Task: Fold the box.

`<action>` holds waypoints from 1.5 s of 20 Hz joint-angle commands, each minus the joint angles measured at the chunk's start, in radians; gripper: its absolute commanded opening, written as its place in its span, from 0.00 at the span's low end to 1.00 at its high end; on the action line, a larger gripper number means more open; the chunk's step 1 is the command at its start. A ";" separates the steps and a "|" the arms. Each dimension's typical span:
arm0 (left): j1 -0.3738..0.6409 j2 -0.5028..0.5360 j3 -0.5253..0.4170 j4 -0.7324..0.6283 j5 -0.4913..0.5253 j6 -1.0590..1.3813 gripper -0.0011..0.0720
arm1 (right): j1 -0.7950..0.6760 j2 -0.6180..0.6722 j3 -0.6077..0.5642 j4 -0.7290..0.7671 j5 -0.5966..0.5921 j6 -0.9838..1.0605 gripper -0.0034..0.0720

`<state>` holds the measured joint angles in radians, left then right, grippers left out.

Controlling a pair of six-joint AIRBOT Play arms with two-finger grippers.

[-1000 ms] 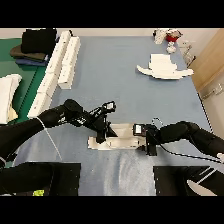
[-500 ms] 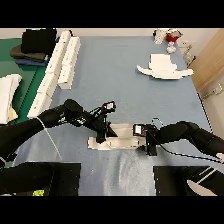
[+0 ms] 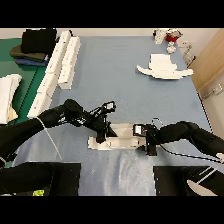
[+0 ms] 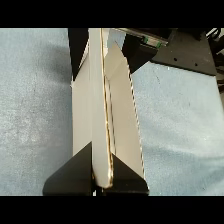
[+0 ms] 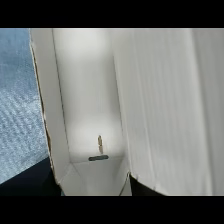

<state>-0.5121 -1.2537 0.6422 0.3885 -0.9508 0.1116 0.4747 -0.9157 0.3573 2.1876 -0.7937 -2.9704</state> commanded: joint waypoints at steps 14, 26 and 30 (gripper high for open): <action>0.000 0.000 0.000 -0.034 0.009 0.001 0.03 | 0.001 0.001 0.001 -0.002 -0.001 0.000 0.66; 0.003 0.000 0.000 -0.029 0.023 0.000 0.25 | 0.001 0.001 0.001 -0.011 -0.001 0.000 0.66; 0.003 0.009 0.003 -0.028 0.026 -0.061 0.51 | 0.001 0.001 0.001 -0.011 -0.001 0.000 0.66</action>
